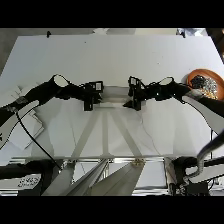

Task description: Fold the box and place the chain.

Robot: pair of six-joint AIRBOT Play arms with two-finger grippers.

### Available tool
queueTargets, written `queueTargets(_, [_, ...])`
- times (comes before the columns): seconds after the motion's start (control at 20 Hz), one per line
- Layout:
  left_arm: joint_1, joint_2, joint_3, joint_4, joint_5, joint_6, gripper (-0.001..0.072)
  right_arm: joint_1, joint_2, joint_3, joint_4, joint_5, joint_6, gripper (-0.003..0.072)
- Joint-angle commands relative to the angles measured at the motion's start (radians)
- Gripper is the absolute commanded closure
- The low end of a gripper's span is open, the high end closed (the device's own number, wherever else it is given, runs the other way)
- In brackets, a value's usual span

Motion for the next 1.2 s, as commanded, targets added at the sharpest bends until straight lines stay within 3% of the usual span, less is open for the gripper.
queueTargets(0.0, [0.000,-0.003,0.000,-0.045,-0.010,-0.001,0.0484,0.001,-0.001,0.000,0.001,-0.003,0.003,0.0233])
queueTargets(0.05, [0.000,-0.008,0.000,-0.045,-0.010,-0.001,0.0326,0.001,-0.001,0.000,0.001,-0.003,0.003,0.0233])
queueTargets(0.1, [0.000,-0.015,0.000,-0.045,-0.011,-0.002,0.0247,0.001,-0.001,0.000,0.001,-0.003,0.003,0.0233])
queueTargets(0.35, [0.000,-0.046,0.000,-0.045,-0.011,-0.008,0.0245,0.001,-0.001,0.000,0.001,-0.003,0.003,0.0233])
queueTargets(0.4, [0.000,-0.047,0.000,-0.045,-0.010,-0.008,0.0261,0.001,-0.001,0.000,0.001,-0.003,0.003,0.0233])
queueTargets(0.45, [0.000,-0.047,0.000,-0.045,-0.010,-0.008,0.0348,0.001,-0.001,0.000,0.001,-0.003,0.003,0.0233])
queueTargets(0.5, [0.002,-0.045,0.000,-0.044,-0.010,-0.008,0.0504,0.001,-0.001,0.000,0.001,-0.003,0.003,0.0233])
queueTargets(0.55, [0.006,-0.041,0.000,-0.044,-0.009,-0.008,0.0580,0.001,-0.001,0.000,0.001,-0.003,0.003,0.0233])
queueTargets(0.65, [0.015,-0.022,0.000,-0.043,-0.011,-0.015,0.0611,0.001,-0.001,0.000,0.000,-0.003,0.003,0.0233])
queueTargets(0.7, [0.023,-0.005,0.000,-0.036,-0.010,-0.036,0.0676,0.001,-0.001,0.000,0.001,-0.003,0.003,0.0233])
queueTargets(1.0, [0.169,0.163,0.000,0.135,-0.075,-0.312,0.0697,0.001,-0.001,0.000,0.001,-0.003,0.003,0.0233])
queueTargets(1.15, [0.273,0.200,0.000,0.317,-0.096,-0.757,0.0697,0.001,-0.001,0.000,0.001,-0.003,0.003,0.0233])
